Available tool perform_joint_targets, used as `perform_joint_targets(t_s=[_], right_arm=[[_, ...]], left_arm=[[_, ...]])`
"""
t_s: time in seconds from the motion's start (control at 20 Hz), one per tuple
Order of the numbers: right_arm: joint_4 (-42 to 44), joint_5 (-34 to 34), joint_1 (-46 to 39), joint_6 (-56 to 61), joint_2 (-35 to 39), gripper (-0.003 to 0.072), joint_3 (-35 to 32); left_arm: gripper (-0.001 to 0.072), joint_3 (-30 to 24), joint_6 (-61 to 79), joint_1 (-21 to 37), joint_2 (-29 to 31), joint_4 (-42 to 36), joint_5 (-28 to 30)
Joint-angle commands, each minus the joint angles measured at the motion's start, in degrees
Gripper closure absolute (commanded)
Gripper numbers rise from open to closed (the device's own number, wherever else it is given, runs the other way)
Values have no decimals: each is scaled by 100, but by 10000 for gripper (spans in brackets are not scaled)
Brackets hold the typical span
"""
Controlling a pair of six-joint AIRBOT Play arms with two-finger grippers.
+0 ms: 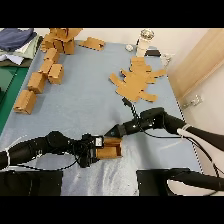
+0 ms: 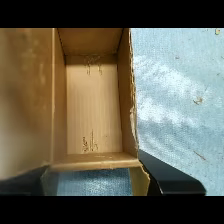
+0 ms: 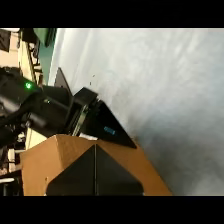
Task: Fold the box.
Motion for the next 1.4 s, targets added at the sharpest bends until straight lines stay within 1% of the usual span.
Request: perform_joint_targets(t_s=[0.0, 0.25, 0.4, 0.5, 0.75, 0.9, 1.0, 1.05, 1.1, 1.15, 1.25, 1.3, 1.35], right_arm=[[-269, 717, 369, -474, 758, 686, -575], [-1397, 2806, 1414, -466, 2470, 685, -1222], [-1998, 3770, 2059, -452, 3047, 683, -1497], [-2238, 3969, 2400, -417, 3180, 682, -1587], [-2684, 4441, 3152, -363, 3187, 683, -1617], [-3121, 4789, 3545, -153, 3224, 682, -1617], [-3399, 4839, 3797, -151, 3416, 682, -1617], [-3536, 4830, 3869, -146, 3543, 665, -1617], [-3589, 4767, 3912, -153, 3703, 522, -1615], [-3683, 4673, 3945, -164, 3818, 409, -1615], [-3995, 4365, 3985, -164, 3897, 221, -1615], [-4227, 4205, 3985, -164, 3880, 170, -1615], [-4503, 4083, 3985, -166, 3834, 170, -1615]], left_arm=[[186, 2, 2, 2, 2, 0, 2], [186, 2, 2, 2, 2, 2, 0], [185, 2, 2, 2, 2, 2, 0], [185, 2, 2, 2, 2, 2, 0], [185, 2, 2, 2, 2, 0, 0], [185, 2, 2, 2, 2, 0, 0], [186, 2, 4, 2, 2, 2, 0], [185, 2, 2, 2, 2, 0, 0], [186, 2, 2, 2, 2, 2, 0], [185, 2, 2, 2, 2, 2, 0], [186, 2, 2, 2, 2, 0, 0], [185, 2, 2, 2, 2, 0, 0], [185, 2, 2, 2, 2, 2, 0]])
